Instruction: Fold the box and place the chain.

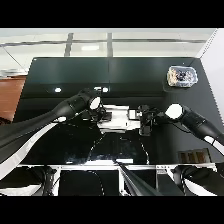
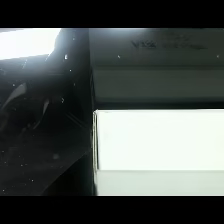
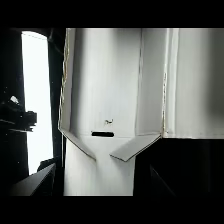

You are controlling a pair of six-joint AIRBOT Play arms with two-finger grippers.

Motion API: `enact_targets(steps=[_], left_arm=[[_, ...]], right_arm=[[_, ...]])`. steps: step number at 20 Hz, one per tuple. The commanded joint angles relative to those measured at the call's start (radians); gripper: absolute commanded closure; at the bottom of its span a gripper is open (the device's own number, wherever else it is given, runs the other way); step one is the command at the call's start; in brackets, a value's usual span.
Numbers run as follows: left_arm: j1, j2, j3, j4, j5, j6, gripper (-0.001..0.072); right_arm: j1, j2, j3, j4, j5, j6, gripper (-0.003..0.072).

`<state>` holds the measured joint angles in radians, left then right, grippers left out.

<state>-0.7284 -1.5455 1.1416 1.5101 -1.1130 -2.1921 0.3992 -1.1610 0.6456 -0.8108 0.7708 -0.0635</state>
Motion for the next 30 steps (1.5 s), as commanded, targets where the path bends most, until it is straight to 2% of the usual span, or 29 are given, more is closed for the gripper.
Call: enact_targets(steps=[1,2,3,4,5,12,16,17,18,19,20,21,23,24,27,30], left_arm=[[-0.002,0.001,-0.006,-0.007,0.012,-0.015,0.0685],[-0.002,0.001,-0.006,-0.007,0.009,-0.014,0.0685],[-0.002,0.001,-0.006,-0.007,0.008,-0.014,0.0685],[-0.002,0.001,-0.006,-0.007,0.008,-0.014,0.0685],[-0.002,0.001,-0.006,-0.008,0.009,-0.014,0.0685],[-0.002,0.001,-0.006,-0.008,0.008,-0.014,0.0685],[-0.002,0.001,-0.006,-0.008,0.008,-0.014,0.0685],[-0.002,0.001,-0.006,-0.008,0.008,-0.014,0.0685],[-0.002,0.001,-0.006,-0.008,0.008,-0.014,0.0685],[-0.002,0.001,-0.006,-0.008,0.008,-0.014,0.0685],[-0.002,0.001,-0.006,-0.008,0.008,-0.014,0.0685],[-0.002,0.001,-0.006,-0.008,0.008,-0.014,0.0685],[-0.002,0.001,-0.006,-0.008,0.008,-0.014,0.0684],[-0.002,0.001,-0.006,-0.008,0.008,-0.014,0.0685],[-0.002,0.001,-0.006,-0.008,0.005,-0.014,0.0685],[-0.002,0.001,-0.006,-0.008,0.001,-0.014,0.0685]], right_arm=[[0.0,-0.041,0.0,0.057,-0.044,-0.048,-0.0024],[0.001,-0.053,0.0,0.084,-0.052,-0.06,0.0042],[0.001,-0.064,0.0,0.106,-0.051,-0.065,0.0249],[0.001,-0.069,0.0,0.113,-0.051,-0.065,0.0419],[0.001,-0.07,0.0,0.125,-0.052,-0.065,0.0445],[0.036,-0.114,0.0,0.319,-0.1,-0.065,0.0444],[0.071,-0.147,0.0,0.344,-0.133,-0.064,0.0442],[0.071,-0.15,0.0,0.346,-0.142,-0.058,0.033],[0.07,-0.15,0.0,0.346,-0.146,-0.038,0.0341],[0.07,-0.149,0.0,0.346,-0.146,-0.011,0.0544],[0.071,-0.149,0.0,0.346,-0.147,0.003,0.0485],[0.07,-0.148,0.0,0.346,-0.146,0.015,0.0308],[0.058,-0.13,0.0,0.285,-0.134,0.114,0.061],[0.043,-0.107,0.0,0.235,-0.115,0.219,0.0671],[-0.071,0.027,0.0,0.074,0.033,0.681,0.0671],[-0.294,0.132,0.0,0.028,0.225,1.019,0.0671]])
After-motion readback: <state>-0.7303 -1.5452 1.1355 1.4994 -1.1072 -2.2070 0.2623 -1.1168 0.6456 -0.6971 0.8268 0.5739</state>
